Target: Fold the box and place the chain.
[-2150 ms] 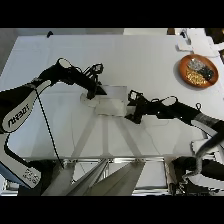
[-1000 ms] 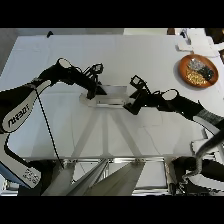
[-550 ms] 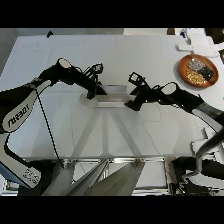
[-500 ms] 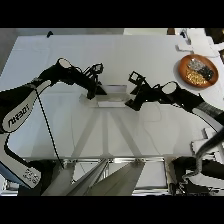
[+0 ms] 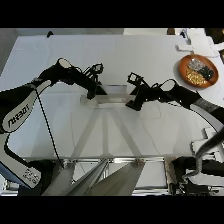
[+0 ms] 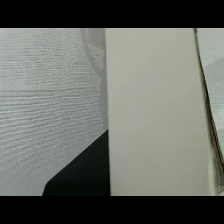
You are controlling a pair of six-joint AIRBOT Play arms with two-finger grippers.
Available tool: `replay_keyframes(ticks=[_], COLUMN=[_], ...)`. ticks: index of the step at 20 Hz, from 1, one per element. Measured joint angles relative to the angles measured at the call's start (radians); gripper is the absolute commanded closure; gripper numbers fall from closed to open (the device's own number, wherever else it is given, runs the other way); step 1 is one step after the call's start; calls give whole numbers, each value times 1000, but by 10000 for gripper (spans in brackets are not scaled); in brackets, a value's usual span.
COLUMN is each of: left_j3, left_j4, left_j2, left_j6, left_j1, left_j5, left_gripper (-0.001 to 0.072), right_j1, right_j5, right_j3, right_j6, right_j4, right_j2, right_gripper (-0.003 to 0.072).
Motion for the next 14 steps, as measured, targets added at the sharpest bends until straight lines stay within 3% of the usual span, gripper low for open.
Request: replay_keyframes(ticks=[7, 14], left_j3=[0, 0], left_j4=[0, 0], left_j2=[0, 0], left_j6=[0, 0], left_j1=[0, 0], left_j5=[1, 1], left_gripper=[697, 697], right_j1=[-14, -24], right_j5=[131, 164], right_j3=[137, 180], right_j6=[-47, -155], right_j4=[-8, 41], right_j2=[-105, -158], right_gripper=[1, 1])
